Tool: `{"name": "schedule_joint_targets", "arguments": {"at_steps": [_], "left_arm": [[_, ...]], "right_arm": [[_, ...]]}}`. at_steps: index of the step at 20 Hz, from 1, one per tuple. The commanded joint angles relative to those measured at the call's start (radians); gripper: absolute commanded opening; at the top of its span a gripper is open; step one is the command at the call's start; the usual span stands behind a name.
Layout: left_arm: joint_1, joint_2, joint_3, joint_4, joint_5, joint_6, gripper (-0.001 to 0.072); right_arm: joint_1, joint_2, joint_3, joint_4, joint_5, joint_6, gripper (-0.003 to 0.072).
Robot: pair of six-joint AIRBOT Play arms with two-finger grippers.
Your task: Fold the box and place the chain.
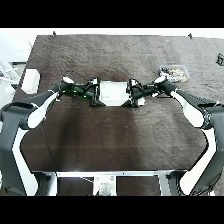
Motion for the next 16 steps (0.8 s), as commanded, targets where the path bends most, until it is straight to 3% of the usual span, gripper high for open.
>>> {"name": "schedule_joint_targets", "arguments": {"at_steps": [1, 3, 4, 5, 16], "left_arm": [[0.001, 0.0, 0.0, -0.002, 0.004, 0.0, 0.0699], [0.001, 0.0, 0.0, -0.001, 0.004, 0.0, 0.0675], [0.001, 0.0, 0.0, 0.0, 0.003, 0.0, 0.052], [0.001, 0.0, 0.0, 0.001, 0.004, 0.0, 0.0481], [0.001, 0.0, 0.0, -0.002, 0.004, 0.0, 0.0483]], "right_arm": [[0.0, 0.0, 0.0, 0.0, 0.001, 0.0, 0.0588], [0.0, 0.0, 0.0, 0.0, 0.001, 0.0, 0.0588], [0.0, 0.0, 0.0, 0.0, 0.001, 0.0, 0.0588], [0.0, 0.0, 0.0, 0.0, 0.001, 0.0, 0.0587], [0.0, 0.0, 0.0, 0.0, 0.001, 0.0, 0.0588]]}}
